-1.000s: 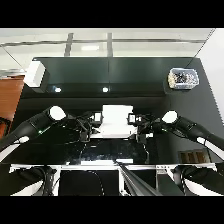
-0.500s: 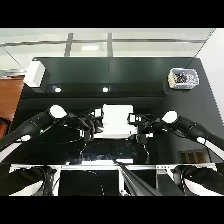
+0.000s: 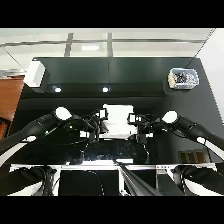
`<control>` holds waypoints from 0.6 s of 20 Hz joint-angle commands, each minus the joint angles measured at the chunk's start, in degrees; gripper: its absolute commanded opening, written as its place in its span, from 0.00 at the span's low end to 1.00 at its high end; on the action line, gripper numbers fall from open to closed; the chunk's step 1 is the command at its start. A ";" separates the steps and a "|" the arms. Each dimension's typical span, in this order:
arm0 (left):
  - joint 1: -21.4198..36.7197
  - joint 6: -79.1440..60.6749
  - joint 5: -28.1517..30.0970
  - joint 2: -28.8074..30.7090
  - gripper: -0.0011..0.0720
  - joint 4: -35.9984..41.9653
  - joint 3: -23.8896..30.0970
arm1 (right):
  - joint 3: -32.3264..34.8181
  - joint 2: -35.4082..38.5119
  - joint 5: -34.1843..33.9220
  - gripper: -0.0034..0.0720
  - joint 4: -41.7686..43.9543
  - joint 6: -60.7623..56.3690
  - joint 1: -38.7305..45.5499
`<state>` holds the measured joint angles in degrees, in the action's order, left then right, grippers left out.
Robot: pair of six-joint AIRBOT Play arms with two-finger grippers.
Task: Fold the box and place the chain.
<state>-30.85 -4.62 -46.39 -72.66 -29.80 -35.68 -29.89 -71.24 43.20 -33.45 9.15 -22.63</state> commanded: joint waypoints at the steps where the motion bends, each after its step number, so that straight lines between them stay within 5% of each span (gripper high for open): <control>1: -0.20 0.57 0.20 -0.04 0.63 0.09 -0.02 | -0.04 -0.02 0.02 0.31 0.04 -0.04 0.00; 2: -0.15 0.61 -0.17 -0.02 0.66 -0.31 -0.02 | -0.04 -0.02 0.02 0.31 0.02 -0.07 0.00; 3: -0.20 0.57 -0.61 0.11 0.31 -1.66 -0.04 | -0.04 -0.02 0.02 0.31 0.02 -0.07 0.00; 5: -0.20 3.30 -1.11 0.24 0.39 -2.71 -0.04 | -0.04 -0.02 0.02 0.31 0.02 -0.07 0.00; 7: 0.24 7.19 -4.74 1.88 0.05 -7.34 -0.68 | -0.04 -0.02 0.02 0.31 0.04 -0.07 0.00; 12: 2.32 34.05 -8.24 14.82 0.05 -27.87 -1.33 | -0.04 -0.02 0.02 0.31 0.04 -0.07 0.00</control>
